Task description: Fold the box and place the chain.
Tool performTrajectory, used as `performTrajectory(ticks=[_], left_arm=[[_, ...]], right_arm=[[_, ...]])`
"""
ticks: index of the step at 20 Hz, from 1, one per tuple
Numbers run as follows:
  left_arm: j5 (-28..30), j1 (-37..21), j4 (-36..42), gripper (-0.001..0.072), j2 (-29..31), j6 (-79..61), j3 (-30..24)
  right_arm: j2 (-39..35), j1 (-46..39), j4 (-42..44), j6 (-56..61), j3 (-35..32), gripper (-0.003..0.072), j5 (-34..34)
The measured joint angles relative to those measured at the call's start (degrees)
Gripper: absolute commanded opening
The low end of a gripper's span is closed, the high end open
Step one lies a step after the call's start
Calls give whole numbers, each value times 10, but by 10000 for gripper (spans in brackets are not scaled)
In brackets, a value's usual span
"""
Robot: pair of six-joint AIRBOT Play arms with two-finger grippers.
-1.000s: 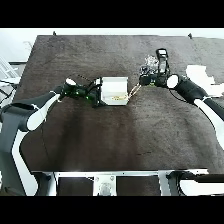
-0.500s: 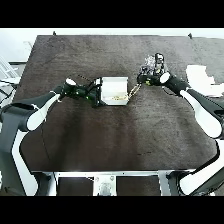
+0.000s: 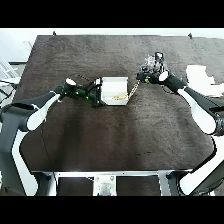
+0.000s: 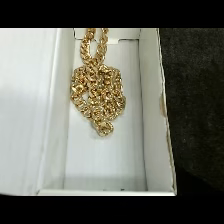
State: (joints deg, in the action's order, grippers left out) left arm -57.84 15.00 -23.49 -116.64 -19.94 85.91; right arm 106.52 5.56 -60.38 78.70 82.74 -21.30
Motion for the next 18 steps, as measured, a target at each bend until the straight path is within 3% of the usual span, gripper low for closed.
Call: performTrajectory(ticks=[7, 18], left_arm=[[-2, 0, 0, 310, 0, 0, 0], [-3, 0, 0, 310, 0, 0, 0]], right_arm=[[-78, 20, -3, -21, 0, 6, -17], [-293, 92, -24, -27, -13, 7, -135]])
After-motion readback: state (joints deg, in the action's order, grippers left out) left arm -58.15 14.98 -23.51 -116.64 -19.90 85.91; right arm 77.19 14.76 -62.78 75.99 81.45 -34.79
